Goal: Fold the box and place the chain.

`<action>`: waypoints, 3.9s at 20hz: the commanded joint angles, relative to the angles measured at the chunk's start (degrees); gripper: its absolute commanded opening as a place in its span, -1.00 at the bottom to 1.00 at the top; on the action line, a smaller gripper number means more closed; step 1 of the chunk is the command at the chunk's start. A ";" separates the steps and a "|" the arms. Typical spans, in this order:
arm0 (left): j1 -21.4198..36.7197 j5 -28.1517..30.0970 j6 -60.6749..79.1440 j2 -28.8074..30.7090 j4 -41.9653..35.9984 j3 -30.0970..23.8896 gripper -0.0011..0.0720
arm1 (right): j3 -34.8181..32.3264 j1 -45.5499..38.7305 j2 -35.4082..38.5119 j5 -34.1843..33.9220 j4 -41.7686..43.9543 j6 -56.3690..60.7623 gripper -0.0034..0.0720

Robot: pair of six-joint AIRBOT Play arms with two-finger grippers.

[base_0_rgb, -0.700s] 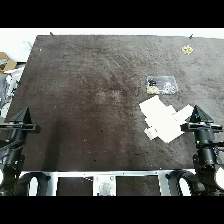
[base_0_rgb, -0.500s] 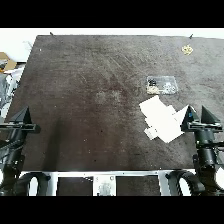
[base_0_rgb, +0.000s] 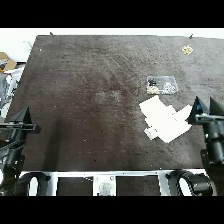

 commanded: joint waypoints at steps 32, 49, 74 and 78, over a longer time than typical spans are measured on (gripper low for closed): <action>0.00 0.04 0.00 0.04 0.02 0.04 -0.94 | 74.25 -34.16 -99.91 89.74 -73.75 35.95 0.26; 0.00 0.11 0.00 0.04 0.02 0.04 -0.94 | 66.79 -35.08 -97.81 105.00 -56.24 33.70 -0.91; 0.00 -11.58 -2.62 0.04 -8.00 2.38 -0.26 | 34.21 -0.59 -83.69 51.74 -9.90 9.01 -0.91; -0.02 -20.41 -3.23 -8.31 -6.51 9.66 -0.26 | 30.53 -0.50 -82.14 48.83 -4.04 3.17 -0.91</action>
